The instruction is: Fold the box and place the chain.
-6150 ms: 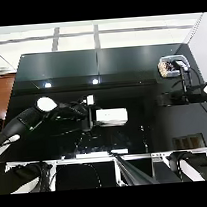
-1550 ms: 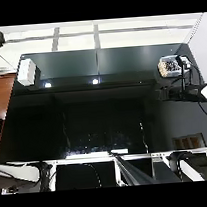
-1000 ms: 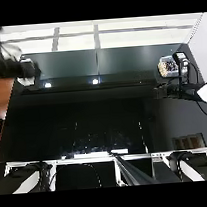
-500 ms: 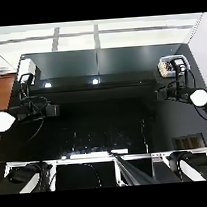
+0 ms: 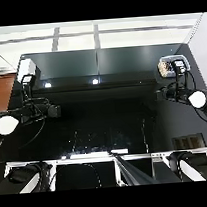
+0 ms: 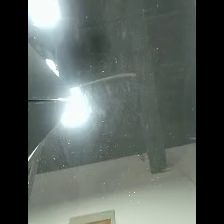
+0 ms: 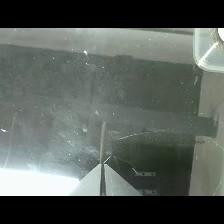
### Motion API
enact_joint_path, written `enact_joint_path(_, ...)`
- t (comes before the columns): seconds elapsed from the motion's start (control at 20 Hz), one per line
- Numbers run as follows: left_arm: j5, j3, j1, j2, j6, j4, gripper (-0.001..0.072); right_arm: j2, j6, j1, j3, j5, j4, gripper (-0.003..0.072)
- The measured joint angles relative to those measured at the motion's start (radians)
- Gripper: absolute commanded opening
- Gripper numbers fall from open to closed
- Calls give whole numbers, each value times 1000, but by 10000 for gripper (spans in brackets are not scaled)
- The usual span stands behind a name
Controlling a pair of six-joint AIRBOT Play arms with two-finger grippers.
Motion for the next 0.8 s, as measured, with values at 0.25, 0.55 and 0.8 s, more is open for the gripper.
enact_joint_path(0.25,7,-1,-1,0,0,5,25,0,0,0,0,-2,0,19)
enact_joint_path(0.55,9,-1,-1,0,0,7,24,0,0,0,0,-2,-1,19)
enact_joint_path(0.8,10,-1,-1,0,0,7,25,0,0,0,0,-2,-1,18)
